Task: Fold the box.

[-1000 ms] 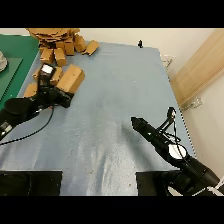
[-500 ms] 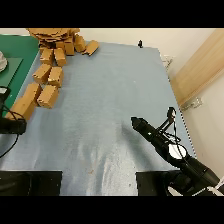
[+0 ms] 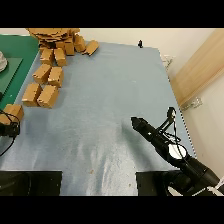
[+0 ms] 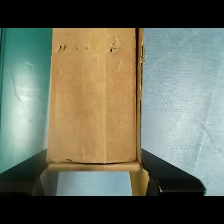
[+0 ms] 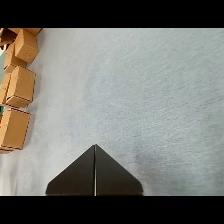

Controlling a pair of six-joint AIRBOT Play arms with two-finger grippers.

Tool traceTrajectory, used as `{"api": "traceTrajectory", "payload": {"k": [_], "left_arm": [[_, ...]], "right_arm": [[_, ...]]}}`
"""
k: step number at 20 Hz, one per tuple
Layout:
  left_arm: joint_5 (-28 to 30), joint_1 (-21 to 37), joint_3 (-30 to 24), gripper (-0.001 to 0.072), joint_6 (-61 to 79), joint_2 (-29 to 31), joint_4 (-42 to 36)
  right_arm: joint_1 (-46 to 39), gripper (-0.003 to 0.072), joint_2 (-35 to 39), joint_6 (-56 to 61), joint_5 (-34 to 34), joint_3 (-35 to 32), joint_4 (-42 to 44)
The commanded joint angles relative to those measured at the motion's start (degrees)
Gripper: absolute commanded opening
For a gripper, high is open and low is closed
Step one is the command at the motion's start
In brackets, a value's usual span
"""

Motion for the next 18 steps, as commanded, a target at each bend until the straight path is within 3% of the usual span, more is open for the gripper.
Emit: {"api": "traceTrajectory", "payload": {"k": [1,4,5,6,12,15,18], "left_arm": [[2.1,-1.8,-0.1,0.024,6.3,-3.5,-7.8],[4.3,-2.9,0.0,0.0263,8.0,-6.7,-10.9],[4.7,-2.9,0.0,0.0553,8.0,-7.3,-10.6],[5.2,-2.7,0.0,0.0697,7.4,-7.7,-9.9],[1.1,-0.2,1.2,0.0698,3.5,-7.5,-4.1],[-7.9,0.9,6.2,0.0698,-3.1,-4.8,0.8],[-15.1,1.1,12.0,0.0697,-3.2,0.3,-3.6]], "right_arm": [[0.0,0.0003,0.0,0.0,0.0,0.0,-0.2],[0.0,0.0003,0.0,0.0,0.0,0.1,-1.0],[0.0,0.0003,0.0,0.0,0.0,0.1,-1.5],[0.0,0.0003,0.0,0.0,0.0,0.1,-1.7],[0.0,0.0003,0.0,0.0,0.1,0.1,-1.7],[0.0,0.0003,0.0,0.0,0.9,0.1,-2.6],[0.0,0.0003,-0.1,0.0,2.3,0.3,-4.8]]}}
